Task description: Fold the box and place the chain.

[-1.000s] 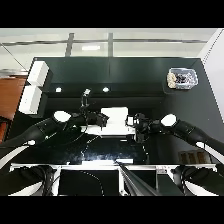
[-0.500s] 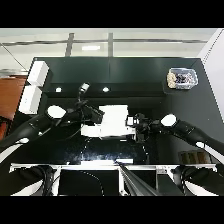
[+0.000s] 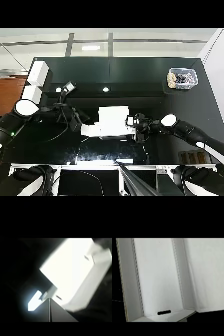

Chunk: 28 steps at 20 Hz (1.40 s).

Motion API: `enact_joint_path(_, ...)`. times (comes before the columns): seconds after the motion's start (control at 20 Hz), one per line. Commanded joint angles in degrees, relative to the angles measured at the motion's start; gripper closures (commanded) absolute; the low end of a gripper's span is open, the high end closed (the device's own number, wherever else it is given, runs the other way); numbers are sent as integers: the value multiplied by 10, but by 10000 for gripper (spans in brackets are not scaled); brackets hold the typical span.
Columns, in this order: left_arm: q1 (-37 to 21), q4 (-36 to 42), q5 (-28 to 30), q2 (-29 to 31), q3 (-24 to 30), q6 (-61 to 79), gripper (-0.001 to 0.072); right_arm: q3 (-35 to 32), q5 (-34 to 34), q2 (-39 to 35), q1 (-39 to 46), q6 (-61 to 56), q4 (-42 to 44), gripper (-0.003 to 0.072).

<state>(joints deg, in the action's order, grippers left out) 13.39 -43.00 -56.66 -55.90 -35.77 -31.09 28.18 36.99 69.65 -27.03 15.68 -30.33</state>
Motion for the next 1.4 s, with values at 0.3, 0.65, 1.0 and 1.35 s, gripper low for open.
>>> enact_joint_path(0.3, 49, -39, 16, -50, 4, 24, 643, 0, 0, 0, -1, 0, 0, 65)
enact_joint_path(0.65, 66, -7, 3, -132, 4, 24, 683, 0, 0, 0, -1, 0, 0, 64)
enact_joint_path(1.0, 66, -114, 1, -142, 4, 22, 682, 0, 0, 0, -1, 0, 0, 64)
enact_joint_path(1.35, 115, -116, 43, -142, 3, 130, 121, 0, 0, 0, -1, 0, 0, 65)
